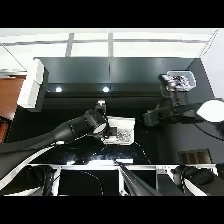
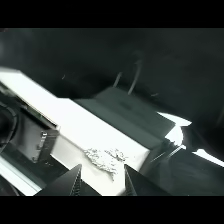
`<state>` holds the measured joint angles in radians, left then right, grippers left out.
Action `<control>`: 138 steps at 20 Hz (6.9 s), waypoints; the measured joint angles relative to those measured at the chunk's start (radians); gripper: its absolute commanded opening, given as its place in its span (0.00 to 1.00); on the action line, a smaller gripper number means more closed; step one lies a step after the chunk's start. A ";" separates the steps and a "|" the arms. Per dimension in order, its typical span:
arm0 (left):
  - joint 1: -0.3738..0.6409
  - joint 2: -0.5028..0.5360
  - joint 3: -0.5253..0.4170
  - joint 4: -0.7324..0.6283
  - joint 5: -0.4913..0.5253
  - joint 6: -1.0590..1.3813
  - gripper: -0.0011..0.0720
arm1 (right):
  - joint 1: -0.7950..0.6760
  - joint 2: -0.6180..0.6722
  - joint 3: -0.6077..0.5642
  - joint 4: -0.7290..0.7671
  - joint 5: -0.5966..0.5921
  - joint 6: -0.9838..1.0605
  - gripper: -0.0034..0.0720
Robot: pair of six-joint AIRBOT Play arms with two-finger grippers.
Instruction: Fold the box and place the chain.
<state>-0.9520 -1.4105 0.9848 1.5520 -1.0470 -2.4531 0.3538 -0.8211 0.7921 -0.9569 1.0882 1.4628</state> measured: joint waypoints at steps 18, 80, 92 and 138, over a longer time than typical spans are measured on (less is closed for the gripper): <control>0.737 0.516 -0.390 -0.496 -0.056 1.285 1.00 | -0.127 0.103 0.002 -0.032 0.058 0.020 0.48; 0.455 0.206 -0.457 -0.896 0.169 2.331 0.98 | -0.127 0.103 0.002 -0.043 0.070 0.052 0.48; 0.394 0.322 -0.563 -0.972 0.330 2.381 0.98 | -0.127 0.103 0.002 -0.056 0.092 0.051 0.48; 0.323 0.241 -0.501 -1.103 0.465 2.633 0.47 | -0.116 -0.123 0.062 -0.105 -0.168 -0.102 0.95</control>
<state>-0.6289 -1.1694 0.4835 0.4492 -0.5823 0.1799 0.2375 -0.9440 0.8543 -1.0618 0.9203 1.3605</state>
